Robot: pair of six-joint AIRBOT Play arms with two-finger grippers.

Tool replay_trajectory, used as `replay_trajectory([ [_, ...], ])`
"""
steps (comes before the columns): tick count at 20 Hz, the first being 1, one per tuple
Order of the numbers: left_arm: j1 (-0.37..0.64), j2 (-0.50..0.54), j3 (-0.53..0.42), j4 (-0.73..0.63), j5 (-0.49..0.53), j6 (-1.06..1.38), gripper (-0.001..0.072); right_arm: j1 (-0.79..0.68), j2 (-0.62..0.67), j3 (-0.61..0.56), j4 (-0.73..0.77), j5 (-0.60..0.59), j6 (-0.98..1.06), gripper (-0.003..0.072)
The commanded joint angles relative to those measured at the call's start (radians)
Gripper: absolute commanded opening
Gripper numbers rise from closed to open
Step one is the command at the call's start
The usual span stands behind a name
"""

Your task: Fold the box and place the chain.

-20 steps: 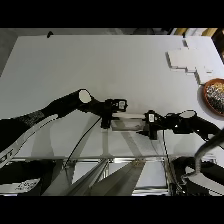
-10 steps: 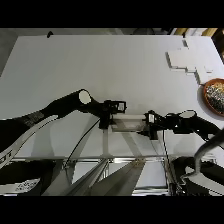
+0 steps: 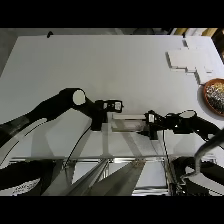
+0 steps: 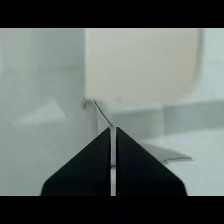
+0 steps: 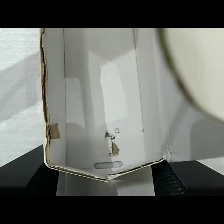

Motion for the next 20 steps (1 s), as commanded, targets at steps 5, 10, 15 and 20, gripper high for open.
replay_trajectory([
  [5,-0.038,0.148,0.001,-0.047,-0.100,-0.227,0.0002,0.000,0.000,0.000,0.001,0.000,0.000,0.0549],
  [10,-0.176,0.109,0.001,-0.200,0.206,-0.093,0.0007,0.000,0.000,0.000,0.000,0.000,0.000,0.0549],
  [15,-0.224,0.046,0.001,-0.232,0.546,-0.085,0.0007,0.000,0.000,0.000,0.000,0.000,0.000,0.0549],
  [20,-0.180,-0.061,0.001,-0.240,0.627,-0.085,0.0006,0.000,0.000,0.000,0.000,0.000,0.000,0.0549],
])
